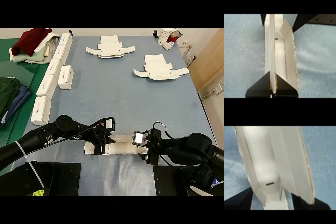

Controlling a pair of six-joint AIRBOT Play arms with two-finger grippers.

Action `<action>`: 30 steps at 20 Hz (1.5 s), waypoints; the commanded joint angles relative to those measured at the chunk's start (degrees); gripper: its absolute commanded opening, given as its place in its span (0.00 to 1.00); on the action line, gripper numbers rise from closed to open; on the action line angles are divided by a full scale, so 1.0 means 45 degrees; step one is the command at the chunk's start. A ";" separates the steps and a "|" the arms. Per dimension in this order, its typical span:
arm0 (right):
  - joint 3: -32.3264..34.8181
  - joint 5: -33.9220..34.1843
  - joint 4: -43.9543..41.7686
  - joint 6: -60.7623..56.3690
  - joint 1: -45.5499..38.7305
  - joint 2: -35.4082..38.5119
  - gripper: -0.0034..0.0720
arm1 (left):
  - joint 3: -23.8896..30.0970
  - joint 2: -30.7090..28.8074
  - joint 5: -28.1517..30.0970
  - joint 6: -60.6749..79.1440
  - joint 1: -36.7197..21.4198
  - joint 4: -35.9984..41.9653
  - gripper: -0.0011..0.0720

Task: Fold the box.

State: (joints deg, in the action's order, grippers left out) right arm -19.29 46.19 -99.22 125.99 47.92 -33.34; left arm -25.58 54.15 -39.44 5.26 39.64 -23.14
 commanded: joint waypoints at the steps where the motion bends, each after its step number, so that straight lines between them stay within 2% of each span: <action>1: 0.0121 -0.0622 -0.1418 0.1807 -0.0602 -0.0743 0.99 | -0.0005 -0.0010 0.0000 0.0005 -0.0005 -0.0005 0.03; 5: 0.0121 -0.1137 -0.2123 0.2249 -0.0602 -0.1812 0.99 | -0.0005 -0.0010 0.0000 0.0005 -0.0005 -0.0005 0.03; 11: 0.0107 0.0559 -0.2059 0.2210 -0.0597 -0.1564 0.99 | -0.0005 -0.0010 0.0000 0.0010 -0.0005 -0.0005 0.03; 15: 0.0107 0.0340 -0.2035 0.2205 -0.0602 -0.1564 0.99 | -0.0005 -0.0010 0.0000 0.0010 -0.0005 -0.0005 0.03; 21: 0.0112 -0.0918 -0.2113 0.2210 -0.0602 -0.1753 0.99 | -0.0005 -0.0010 0.0000 0.0010 -0.0005 -0.0005 0.03; 30: 0.0155 -0.0690 -0.2924 0.2778 -0.0602 -0.2069 0.99 | -0.0005 -0.0010 -0.0005 0.0005 -0.0005 -0.0005 0.03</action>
State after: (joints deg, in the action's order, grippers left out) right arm -18.65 42.70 -111.61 138.10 45.23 -42.52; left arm -25.58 54.15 -39.48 5.26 39.64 -23.14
